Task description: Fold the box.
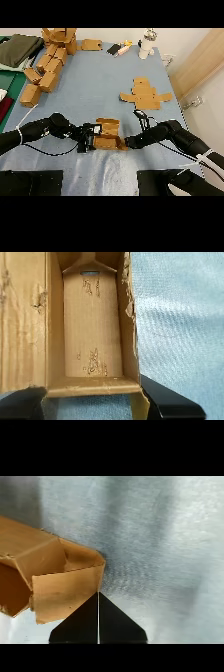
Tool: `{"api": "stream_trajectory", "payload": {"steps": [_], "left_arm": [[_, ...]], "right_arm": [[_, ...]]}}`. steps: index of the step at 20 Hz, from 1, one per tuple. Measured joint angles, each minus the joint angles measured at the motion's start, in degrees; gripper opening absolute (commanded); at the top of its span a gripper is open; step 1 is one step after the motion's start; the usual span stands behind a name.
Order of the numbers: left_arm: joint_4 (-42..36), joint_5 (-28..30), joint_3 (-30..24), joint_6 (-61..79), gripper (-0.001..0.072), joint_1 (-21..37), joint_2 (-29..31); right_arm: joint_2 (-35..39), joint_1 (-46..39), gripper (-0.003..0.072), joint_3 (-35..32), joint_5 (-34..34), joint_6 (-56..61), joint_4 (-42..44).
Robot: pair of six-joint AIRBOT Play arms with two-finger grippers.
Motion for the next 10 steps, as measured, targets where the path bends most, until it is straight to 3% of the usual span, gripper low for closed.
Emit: {"api": "stream_trajectory", "payload": {"steps": [5, 10], "left_arm": [[-0.11, -0.02, 0.00, 0.00, 0.0531, -0.02, 0.00], [-0.04, -0.02, 0.00, 0.00, 0.0531, -0.02, 0.00]], "right_arm": [[0.55, 0.11, 0.0003, -0.15, -1.81, 5.16, -8.09], [0.66, 0.15, 0.0003, -2.14, 0.22, 4.72, -5.16]]}}
